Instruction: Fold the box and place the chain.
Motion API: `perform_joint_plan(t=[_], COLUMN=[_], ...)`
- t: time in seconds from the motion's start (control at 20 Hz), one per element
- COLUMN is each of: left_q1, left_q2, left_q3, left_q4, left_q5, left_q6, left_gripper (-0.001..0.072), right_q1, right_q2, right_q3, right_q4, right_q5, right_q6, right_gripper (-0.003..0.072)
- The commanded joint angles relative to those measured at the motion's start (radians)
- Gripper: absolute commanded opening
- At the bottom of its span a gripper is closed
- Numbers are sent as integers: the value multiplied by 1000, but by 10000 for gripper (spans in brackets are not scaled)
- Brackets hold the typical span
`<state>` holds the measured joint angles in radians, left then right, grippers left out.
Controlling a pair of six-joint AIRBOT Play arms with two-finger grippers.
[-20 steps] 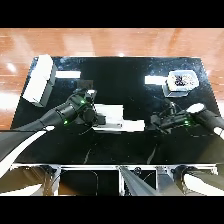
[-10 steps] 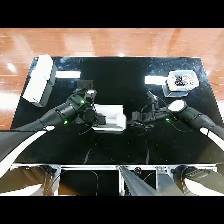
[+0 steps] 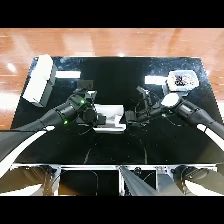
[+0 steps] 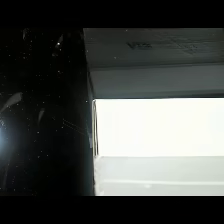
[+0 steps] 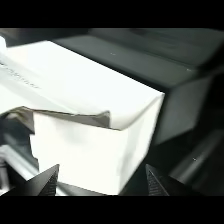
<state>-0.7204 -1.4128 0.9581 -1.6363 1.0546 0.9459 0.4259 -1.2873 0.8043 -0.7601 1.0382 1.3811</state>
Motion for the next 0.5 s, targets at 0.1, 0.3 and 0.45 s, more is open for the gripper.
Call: perform_joint_plan(t=[0.1,0.3,0.45], left_q1=[0,0,0], left_q2=[0,0,0], left_q3=[0,0,0], left_q4=[1,1,2], left_q5=[0,-9,-10], left_q6=[0,0,0], left_gripper=[20,19,20], right_q1=[119,182,222], right_q2=[0,-6,-50], right_q3=[38,74,132], right_q4=[-203,-265,-353], right_q5=[-94,-165,-149], right_q6=[214,301,420], right_gripper=[607,606,606])
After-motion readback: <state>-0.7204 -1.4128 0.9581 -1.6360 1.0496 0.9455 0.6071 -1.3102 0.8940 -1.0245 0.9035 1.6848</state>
